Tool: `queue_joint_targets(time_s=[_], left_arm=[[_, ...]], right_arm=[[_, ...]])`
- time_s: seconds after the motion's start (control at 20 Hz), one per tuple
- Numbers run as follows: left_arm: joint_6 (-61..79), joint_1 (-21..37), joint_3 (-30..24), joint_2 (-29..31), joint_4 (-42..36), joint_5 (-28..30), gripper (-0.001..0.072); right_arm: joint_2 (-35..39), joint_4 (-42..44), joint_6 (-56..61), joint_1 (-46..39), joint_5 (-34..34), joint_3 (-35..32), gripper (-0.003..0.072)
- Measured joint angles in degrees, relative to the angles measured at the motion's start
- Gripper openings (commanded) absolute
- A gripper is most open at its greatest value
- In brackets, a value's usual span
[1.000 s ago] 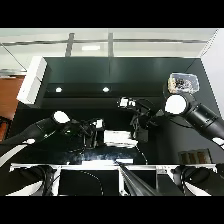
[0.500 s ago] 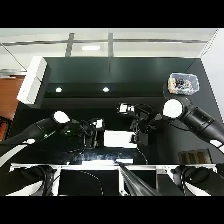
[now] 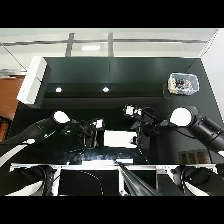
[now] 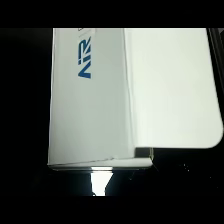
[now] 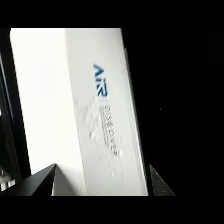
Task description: Fold the box and place the chain.
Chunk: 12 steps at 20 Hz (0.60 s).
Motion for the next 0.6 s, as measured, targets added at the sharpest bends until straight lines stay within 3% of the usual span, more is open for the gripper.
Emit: queue_joint_targets(time_s=[0.35,0.6], left_arm=[[0.0,0.0,0.0,0.0,-0.02,0.0,0.0397],[0.0,0.0,0.0,0.0,0.0,0.0,0.0396]], right_arm=[[0.48,6.23,-11.41,0.83,-4.37,-2.36,0.0717],[0.48,5.46,-12.83,2.8,-5.2,-2.62,0.0717]])
